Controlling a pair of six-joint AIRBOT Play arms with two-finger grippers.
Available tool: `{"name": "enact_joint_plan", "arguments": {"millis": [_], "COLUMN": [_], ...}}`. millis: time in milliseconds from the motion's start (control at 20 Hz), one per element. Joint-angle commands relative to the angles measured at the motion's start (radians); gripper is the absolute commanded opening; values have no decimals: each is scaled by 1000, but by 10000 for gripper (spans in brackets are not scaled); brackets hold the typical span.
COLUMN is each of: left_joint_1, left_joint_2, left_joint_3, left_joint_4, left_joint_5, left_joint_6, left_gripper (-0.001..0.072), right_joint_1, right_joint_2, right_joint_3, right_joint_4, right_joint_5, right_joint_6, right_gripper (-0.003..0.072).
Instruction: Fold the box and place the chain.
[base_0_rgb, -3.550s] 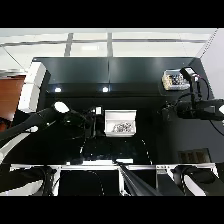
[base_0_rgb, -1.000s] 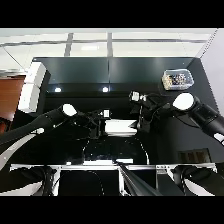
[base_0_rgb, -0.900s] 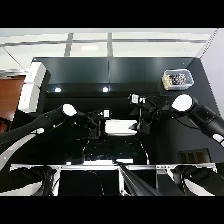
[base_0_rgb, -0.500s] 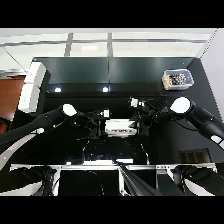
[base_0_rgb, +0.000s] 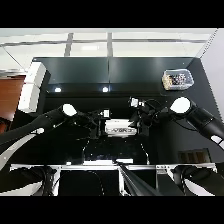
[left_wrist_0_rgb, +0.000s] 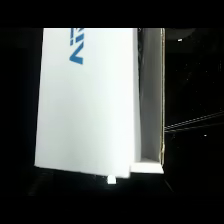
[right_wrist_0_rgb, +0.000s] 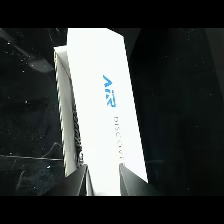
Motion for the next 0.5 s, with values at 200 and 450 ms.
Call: {"name": "enact_joint_plan", "arguments": {"millis": [200,450], "left_joint_1": [0,0], "left_joint_2": [-1,-1], "left_joint_3": [1,1], "left_joint_4": [0,0], "left_joint_5": [0,0], "left_joint_6": [0,0], "left_gripper": [354,354], "right_joint_1": [7,8], "right_joint_2": [-1,-1], "right_joint_3": [-3,-7], "right_joint_4": [-7,-17], "right_joint_5": [32,36], "right_joint_6": [3,4], "right_gripper": [213,213]}}
